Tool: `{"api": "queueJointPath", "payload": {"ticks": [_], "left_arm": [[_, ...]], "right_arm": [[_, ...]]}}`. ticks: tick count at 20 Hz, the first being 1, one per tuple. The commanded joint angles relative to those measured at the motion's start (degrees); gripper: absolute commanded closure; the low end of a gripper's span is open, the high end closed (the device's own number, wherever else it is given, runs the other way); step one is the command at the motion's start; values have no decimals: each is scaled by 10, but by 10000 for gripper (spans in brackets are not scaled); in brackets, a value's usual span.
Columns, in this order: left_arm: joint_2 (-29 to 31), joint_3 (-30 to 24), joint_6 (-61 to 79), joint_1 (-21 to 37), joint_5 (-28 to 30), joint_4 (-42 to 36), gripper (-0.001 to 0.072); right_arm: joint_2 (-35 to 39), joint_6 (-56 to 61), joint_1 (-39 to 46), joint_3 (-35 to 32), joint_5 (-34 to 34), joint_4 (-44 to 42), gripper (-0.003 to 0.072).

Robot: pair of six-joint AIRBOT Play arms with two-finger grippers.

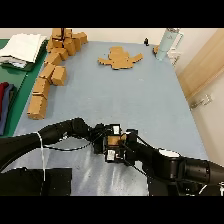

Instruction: Fold the box.

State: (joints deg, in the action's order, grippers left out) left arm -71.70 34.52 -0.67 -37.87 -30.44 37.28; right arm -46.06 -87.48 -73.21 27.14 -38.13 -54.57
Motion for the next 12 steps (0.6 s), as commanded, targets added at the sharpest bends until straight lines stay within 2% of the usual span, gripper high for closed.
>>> {"api": "queueJointPath", "payload": {"ticks": [1, 7, 12], "left_arm": [[0, 0, 0, 0, 0, 0, 197], [0, 0, 0, 0, 0, 0, 196], [0, 0, 0, 0, 0, 0, 197]], "right_arm": [[-12, 0, 0, 0, 4, -22, 679], [-25, 0, 0, -1, 4, -25, 679], [-4, 0, 0, 1, -10, -15, 678]]}}
